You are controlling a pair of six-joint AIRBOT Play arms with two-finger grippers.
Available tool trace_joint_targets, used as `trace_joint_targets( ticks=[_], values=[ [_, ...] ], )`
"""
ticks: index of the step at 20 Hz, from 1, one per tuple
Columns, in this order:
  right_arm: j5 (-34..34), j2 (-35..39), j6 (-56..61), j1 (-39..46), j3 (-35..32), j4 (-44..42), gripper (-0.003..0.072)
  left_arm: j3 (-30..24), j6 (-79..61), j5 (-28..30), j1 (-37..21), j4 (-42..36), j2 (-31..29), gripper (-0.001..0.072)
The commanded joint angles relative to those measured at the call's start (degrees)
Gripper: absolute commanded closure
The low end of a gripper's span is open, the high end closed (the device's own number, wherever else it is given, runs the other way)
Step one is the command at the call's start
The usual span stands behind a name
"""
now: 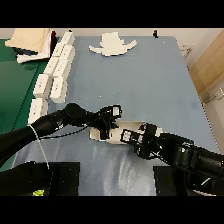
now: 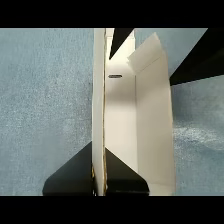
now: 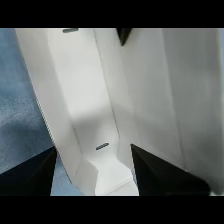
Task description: Fold the box.
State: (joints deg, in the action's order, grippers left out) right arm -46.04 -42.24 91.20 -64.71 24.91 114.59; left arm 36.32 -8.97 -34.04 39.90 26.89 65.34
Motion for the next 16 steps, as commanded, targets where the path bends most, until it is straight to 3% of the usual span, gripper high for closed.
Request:
trace_joint_targets(
  ticks=[1,12,16],
  values=[
    [-0.2,0.8,9.0,0.0,0.7,4.6,-0.0004,0.0,0.0,0.0,0.0,0.0,0.0,0.0695],
    [-2.9,0.9,12.1,2.4,1.0,3.7,-0.0034,0.0,0.0,0.0,0.0,0.0,0.0,0.0695],
    [-3.9,2.5,10.5,6.5,0.8,-1.2,-0.0034,0.0,0.0,0.0,0.0,0.0,0.0,0.0695]
  ],
)
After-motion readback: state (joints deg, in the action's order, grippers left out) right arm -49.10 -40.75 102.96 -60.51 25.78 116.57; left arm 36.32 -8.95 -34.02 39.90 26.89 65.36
